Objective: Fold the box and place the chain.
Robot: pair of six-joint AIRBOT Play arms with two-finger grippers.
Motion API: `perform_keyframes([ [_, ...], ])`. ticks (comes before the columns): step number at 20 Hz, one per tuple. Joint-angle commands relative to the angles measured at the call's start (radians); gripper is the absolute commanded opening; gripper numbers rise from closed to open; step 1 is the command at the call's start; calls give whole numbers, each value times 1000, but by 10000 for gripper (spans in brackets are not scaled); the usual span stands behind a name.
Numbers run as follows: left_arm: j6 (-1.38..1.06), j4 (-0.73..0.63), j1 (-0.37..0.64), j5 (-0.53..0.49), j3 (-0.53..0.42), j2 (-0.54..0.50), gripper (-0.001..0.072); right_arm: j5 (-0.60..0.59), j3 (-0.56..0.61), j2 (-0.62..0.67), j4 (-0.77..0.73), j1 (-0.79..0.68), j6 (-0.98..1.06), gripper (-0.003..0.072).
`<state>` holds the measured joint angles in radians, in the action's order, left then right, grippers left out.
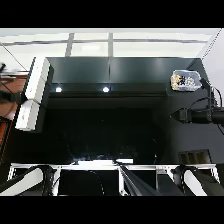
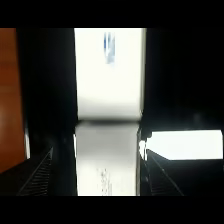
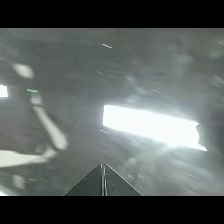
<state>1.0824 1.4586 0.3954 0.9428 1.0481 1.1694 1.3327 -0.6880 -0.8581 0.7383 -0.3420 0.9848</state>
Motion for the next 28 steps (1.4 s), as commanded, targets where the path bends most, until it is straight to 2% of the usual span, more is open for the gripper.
perform_keyframes([
  [1, 117, 18, -113, 34, 179, -63, 691, 26, -71, 0, -165, 0, -2, 17],
  [2, 146, 18, -159, 55, 226, -78, 560, 35, -109, 0, -162, 0, -3, 17],
  [3, 176, 18, -211, 96, 269, -96, 240, 65, -159, 2, -143, -1, -44, 17],
  [4, 208, 15, -263, 137, 293, -121, 24, 82, -204, 14, -107, -1, -81, 17],
  [6, 315, 18, -372, 126, 275, -192, 22, -12, -227, 86, -45, -1, -80, 17],
  [8, 414, 18, -487, 47, 199, -283, 22, -218, -193, 201, -15, 0, -85, 16],
  [10, 438, 18, -615, -80, 50, -398, 23, -412, -119, 291, -6, 0, -116, 16],
  [12, 436, 8, -730, -175, -153, -507, 24, -504, -26, 310, 0, 0, -116, 16],
  [13, 447, 15, -769, -191, -261, -549, 25, -526, 23, 302, 1, 0, -127, 16],
  [14, 503, 14, -784, -206, -356, -581, 25, -554, 75, 293, 6, 0, -136, 17],
  [16, 575, 18, -785, -219, -473, -628, 25, -614, 142, 283, 69, 0, -137, 17],
  [18, 575, 39, -785, -237, -519, -661, 25, -617, 148, 283, 254, -1, -136, 17],
  [20, 575, 70, -784, -286, -521, -677, 25, -612, 148, 283, 327, -1, -137, 18],
  [23, 575, 74, -758, -396, -521, -678, 25, -612, 148, 283, 332, -1, -136, 17],
  [28, 575, 68, -740, -418, -521, -678, 26, -612, 148, 283, 332, -1, -137, 17],
])
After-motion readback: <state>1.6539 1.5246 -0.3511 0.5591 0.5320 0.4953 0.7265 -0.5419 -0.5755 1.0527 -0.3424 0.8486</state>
